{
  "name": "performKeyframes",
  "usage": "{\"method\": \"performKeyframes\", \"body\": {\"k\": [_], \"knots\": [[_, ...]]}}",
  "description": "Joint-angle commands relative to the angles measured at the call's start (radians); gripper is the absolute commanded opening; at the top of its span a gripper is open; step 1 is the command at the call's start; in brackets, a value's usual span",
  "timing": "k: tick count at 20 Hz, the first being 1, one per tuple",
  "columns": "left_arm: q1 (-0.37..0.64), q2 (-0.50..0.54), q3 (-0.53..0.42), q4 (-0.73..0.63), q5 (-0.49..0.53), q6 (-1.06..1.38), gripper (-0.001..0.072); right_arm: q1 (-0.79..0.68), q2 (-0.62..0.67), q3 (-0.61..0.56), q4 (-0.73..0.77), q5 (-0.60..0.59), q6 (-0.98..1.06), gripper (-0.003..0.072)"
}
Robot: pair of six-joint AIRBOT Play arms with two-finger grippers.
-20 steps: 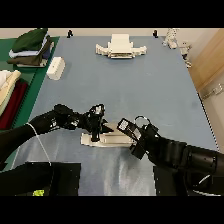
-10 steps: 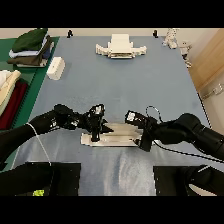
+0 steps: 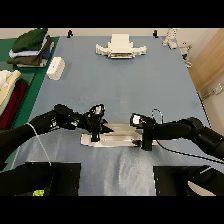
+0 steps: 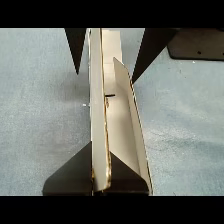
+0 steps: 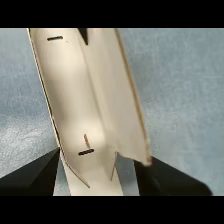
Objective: Fold the box.
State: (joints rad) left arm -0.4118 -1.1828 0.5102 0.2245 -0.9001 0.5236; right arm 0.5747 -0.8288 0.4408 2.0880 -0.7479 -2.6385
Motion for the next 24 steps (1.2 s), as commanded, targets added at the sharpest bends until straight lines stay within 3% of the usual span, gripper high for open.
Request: {"method": "performKeyframes", "body": {"k": [1, 11, 18, 24], "knots": [[0.0, 0.0, 0.0, 0.0, 0.001, 0.0, 0.0018, -0.006, 0.0, -0.065, 0.069, 0.039, -0.06, 0.0718], [0.0, 0.0, 0.0, 0.0, 0.001, 0.0, 0.0017, -0.005, 0.001, -0.078, 0.08, 0.083, -0.132, 0.0715], [0.0, 0.0, 0.0, 0.0, 0.001, 0.0, 0.0017, -0.005, -0.031, -0.079, 0.192, 0.088, -0.288, 0.0714], [0.0, 0.0, 0.0, 0.0, 0.001, 0.0, 0.0017, -0.006, -0.015, -0.078, 0.185, 0.075, -0.274, 0.0714]]}}
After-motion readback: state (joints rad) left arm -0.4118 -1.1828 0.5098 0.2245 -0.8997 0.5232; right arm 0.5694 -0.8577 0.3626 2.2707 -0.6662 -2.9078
